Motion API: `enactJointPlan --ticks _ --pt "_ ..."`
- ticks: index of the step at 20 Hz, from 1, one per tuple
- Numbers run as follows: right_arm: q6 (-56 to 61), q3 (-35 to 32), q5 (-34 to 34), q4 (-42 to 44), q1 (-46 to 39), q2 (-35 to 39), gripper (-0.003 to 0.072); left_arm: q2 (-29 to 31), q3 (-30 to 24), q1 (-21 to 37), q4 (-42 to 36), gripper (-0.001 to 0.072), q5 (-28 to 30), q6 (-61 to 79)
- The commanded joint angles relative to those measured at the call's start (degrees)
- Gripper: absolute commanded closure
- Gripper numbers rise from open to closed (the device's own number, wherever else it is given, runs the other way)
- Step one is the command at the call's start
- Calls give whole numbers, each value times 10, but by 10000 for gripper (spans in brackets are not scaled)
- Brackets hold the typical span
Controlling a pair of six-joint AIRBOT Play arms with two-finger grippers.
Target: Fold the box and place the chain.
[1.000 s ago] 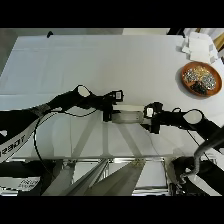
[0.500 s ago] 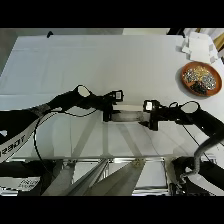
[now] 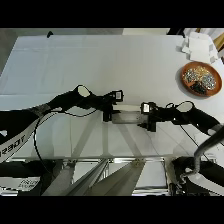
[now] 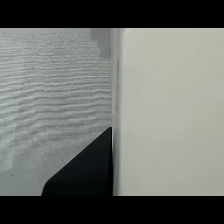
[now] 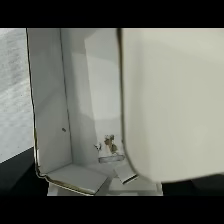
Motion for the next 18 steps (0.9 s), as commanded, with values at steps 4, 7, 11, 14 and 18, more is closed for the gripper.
enactJointPlan --ticks 4,7,11,14,18 --pt "-12 2 -17 10 2 -30 136 0 0 0 0 699 0 0" --pt "-11 7 -14 10 2 -33 236 0 0 0 0 699 0 0" --pt "-11 8 -12 10 2 -34 293 0 0 0 0 699 0 0" --pt "-9 8 -11 9 2 -34 292 0 0 0 0 699 0 0" --pt "-9 8 -11 8 2 -34 291 0 0 0 0 699 0 0"
